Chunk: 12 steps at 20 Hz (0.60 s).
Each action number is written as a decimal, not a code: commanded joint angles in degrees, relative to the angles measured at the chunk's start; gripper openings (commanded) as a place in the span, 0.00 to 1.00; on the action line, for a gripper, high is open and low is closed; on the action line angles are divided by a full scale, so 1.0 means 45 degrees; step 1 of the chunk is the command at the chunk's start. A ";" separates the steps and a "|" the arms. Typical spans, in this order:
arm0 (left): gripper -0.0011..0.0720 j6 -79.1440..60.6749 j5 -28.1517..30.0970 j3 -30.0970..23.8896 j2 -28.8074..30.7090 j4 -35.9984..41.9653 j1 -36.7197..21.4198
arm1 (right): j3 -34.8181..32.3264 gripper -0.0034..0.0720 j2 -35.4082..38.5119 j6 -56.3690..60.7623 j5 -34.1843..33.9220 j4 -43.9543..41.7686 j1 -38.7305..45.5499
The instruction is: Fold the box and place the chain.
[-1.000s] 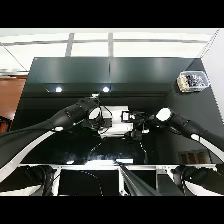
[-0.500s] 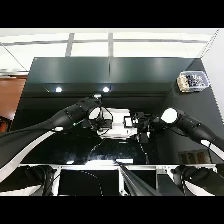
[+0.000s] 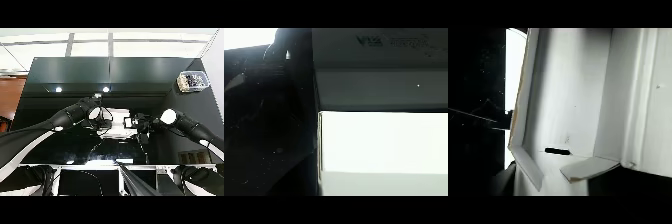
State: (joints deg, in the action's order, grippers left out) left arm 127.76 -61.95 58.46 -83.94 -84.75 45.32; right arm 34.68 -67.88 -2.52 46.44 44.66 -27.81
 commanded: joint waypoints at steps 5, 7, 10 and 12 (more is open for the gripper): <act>0.05 -0.0029 0.0049 0.0015 -0.0005 0.0253 0.0010 | -0.0019 0.28 -0.0369 0.0685 -0.0709 -0.2176 -0.0248; 0.05 -0.0029 0.0092 0.0015 -0.0005 0.0325 0.0010 | -0.0019 0.28 -0.0631 0.1219 -0.0782 -0.2647 -0.0423; 0.05 -0.0024 0.0083 0.0015 -0.0005 0.0325 0.0010 | -0.0019 0.28 -0.1083 0.1282 -0.1520 -0.3730 -0.0806; 0.05 -0.0029 0.0083 0.0015 -0.0005 0.0325 0.0010 | -0.0019 0.28 -0.1093 0.1297 -0.1705 -0.3677 -0.0811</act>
